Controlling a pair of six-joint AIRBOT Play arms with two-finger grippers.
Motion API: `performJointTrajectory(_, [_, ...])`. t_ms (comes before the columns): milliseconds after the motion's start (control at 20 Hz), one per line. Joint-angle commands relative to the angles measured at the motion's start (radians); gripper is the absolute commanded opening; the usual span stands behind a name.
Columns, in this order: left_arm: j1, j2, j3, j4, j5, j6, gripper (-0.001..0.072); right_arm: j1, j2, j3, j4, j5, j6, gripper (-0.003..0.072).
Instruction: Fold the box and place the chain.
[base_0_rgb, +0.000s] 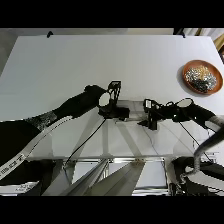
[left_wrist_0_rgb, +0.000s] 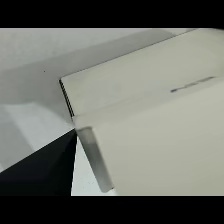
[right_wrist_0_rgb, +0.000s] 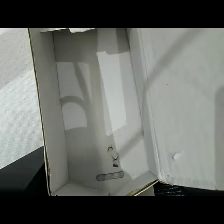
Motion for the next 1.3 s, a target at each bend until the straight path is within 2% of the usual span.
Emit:
performJointTrajectory(0, [-0.008, -0.013, 0.012, 0.040, -0.036, -0.091, 0.0500, 0.000, 0.001, 0.000, 0.000, 0.000, 0.000, 0.0402])
performJointTrajectory(300, [-0.007, -0.018, 0.019, 0.056, -0.037, -0.134, 0.0490, 0.000, 0.001, 0.000, 0.000, 0.000, 0.000, 0.0402])
performJointTrajectory(550, [-0.008, -0.085, 0.129, 0.065, -0.143, -0.135, 0.0487, 0.000, 0.001, 0.000, 0.000, 0.000, 0.000, 0.0402])
performJointTrajectory(650, [-0.013, -0.098, 0.129, 0.069, -0.145, -0.136, 0.0431, 0.000, 0.001, 0.000, 0.000, 0.000, 0.000, 0.0402])
performJointTrajectory(700, [-0.015, -0.102, 0.129, 0.069, -0.142, -0.139, 0.0429, 0.000, 0.001, 0.000, 0.000, 0.000, 0.000, 0.0402])
performJointTrajectory(900, [-0.027, -0.106, 0.129, 0.067, -0.101, -0.142, 0.0267, 0.000, 0.001, 0.000, 0.000, 0.000, 0.000, 0.0402])
performJointTrajectory(1000, [-0.036, -0.111, 0.128, 0.072, -0.095, -0.158, 0.0262, 0.000, 0.001, 0.000, 0.000, 0.000, 0.000, 0.0402])
performJointTrajectory(1150, [-0.048, -0.132, 0.128, 0.073, -0.114, -0.177, 0.0131, 0.000, 0.001, 0.000, 0.000, 0.000, 0.000, 0.0402])
performJointTrajectory(1250, [-0.056, -0.141, 0.128, 0.074, -0.126, -0.187, 0.0107, 0.000, 0.001, 0.000, 0.000, 0.000, 0.000, 0.0402])
